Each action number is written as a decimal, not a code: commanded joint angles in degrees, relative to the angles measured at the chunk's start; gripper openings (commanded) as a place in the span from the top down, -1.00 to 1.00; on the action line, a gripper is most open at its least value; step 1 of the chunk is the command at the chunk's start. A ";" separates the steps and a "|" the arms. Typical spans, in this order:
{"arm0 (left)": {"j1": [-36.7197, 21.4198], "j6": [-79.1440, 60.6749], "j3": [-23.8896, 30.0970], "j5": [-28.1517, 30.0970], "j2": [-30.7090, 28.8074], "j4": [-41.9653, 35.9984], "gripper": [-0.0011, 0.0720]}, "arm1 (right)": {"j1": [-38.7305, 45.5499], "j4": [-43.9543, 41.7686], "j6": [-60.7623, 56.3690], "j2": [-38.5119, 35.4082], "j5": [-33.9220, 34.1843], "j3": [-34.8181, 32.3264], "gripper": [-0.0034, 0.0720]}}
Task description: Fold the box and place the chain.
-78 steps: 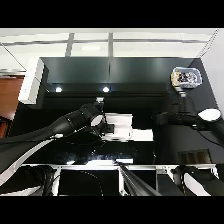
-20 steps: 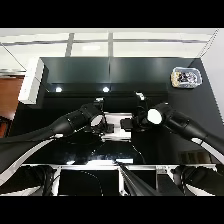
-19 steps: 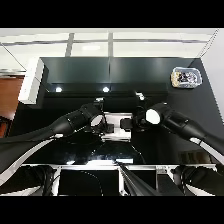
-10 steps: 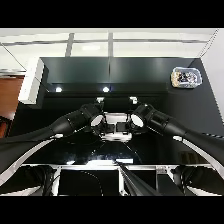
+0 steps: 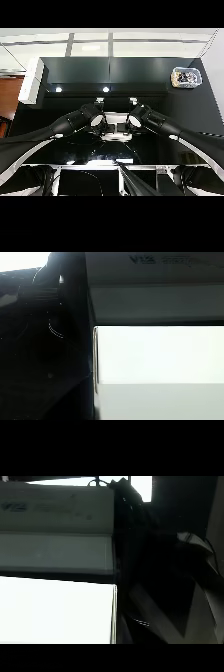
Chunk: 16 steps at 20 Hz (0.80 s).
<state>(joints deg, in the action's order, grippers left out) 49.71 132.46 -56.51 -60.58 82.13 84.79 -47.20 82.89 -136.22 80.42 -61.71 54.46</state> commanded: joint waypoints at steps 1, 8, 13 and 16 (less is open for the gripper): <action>-0.04 -0.02 -0.02 -0.02 -0.04 0.07 0.90 | -0.15 -0.59 -0.33 0.98 0.48 0.04 0.47; -0.04 -0.02 -0.02 0.00 -0.04 0.07 0.90 | -0.17 -0.31 -0.26 0.96 0.28 0.17 0.59; -0.04 -0.02 -0.02 0.00 -0.04 0.09 0.90 | -0.17 -0.66 0.22 0.90 -0.11 0.17 0.18; -0.04 -0.04 -0.02 0.00 -0.04 0.20 0.90 | -0.04 -0.31 0.20 0.85 -1.49 0.17 0.18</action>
